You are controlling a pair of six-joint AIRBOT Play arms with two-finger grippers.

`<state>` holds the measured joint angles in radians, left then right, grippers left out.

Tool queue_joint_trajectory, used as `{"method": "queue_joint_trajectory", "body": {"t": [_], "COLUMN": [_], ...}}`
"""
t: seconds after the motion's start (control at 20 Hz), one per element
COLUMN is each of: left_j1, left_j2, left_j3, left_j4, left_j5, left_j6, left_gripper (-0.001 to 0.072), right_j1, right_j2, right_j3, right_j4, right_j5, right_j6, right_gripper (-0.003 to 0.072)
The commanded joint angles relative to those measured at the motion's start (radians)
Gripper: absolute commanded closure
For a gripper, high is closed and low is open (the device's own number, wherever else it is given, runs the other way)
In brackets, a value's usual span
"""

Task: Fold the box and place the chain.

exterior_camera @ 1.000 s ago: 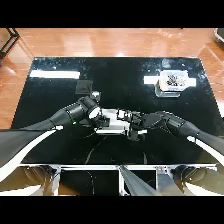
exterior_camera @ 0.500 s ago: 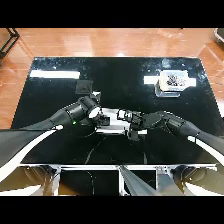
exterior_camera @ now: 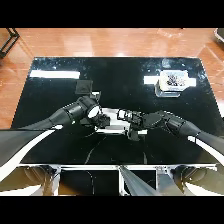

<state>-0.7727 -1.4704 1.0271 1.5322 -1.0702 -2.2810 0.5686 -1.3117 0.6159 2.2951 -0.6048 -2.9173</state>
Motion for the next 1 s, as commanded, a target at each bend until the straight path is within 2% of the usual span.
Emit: {"method": "queue_joint_trajectory", "body": {"t": [0.0,0.1,0.2,0.25,0.3,0.4,0.6,0.7,0.8,0.95], "left_j1": [0.008,0.008,0.007,0.007,0.007,0.007,0.008,0.008,0.008,0.008], "left_j2": [0.001,-0.001,-0.002,-0.002,-0.002,-0.002,0.000,0.008,0.022,0.043], "left_j3": [0.001,0.000,-0.002,-0.001,-0.002,-0.002,-0.001,-0.001,-0.002,-0.012], "left_j4": [0.001,0.001,0.000,-0.008,-0.024,-0.026,-0.035,-0.029,-0.022,-0.017], "left_j5": [-0.008,-0.007,-0.009,-0.004,0.013,0.034,-0.001,-0.031,-0.035,-0.037], "left_j6": [-0.001,0.000,0.000,0.000,0.000,0.014,0.027,0.026,0.026,0.026], "left_gripper": [0.0215,0.0227,0.0381,0.0387,0.0430,0.0676,0.0683,0.0683,0.0683,0.0683], "right_j1": [0.001,0.001,0.001,0.001,0.001,0.001,0.001,0.000,0.000,-0.002], "right_j2": [0.000,0.000,0.000,0.000,0.000,0.000,0.003,0.021,0.058,0.124], "right_j3": [0.000,0.000,0.000,0.000,0.000,0.000,0.000,0.001,0.001,0.003], "right_j4": [0.000,0.000,0.000,0.000,0.000,0.000,0.000,-0.005,-0.014,-0.109], "right_j5": [-0.005,-0.005,-0.005,-0.005,-0.005,-0.005,-0.015,-0.038,-0.066,-0.125], "right_j6": [0.000,0.000,0.000,0.000,0.000,0.000,0.000,0.009,0.022,0.093], "right_gripper": [0.0332,0.0332,0.0331,0.0332,0.0331,0.0331,0.0302,-0.0017,-0.0019,-0.0019]}}
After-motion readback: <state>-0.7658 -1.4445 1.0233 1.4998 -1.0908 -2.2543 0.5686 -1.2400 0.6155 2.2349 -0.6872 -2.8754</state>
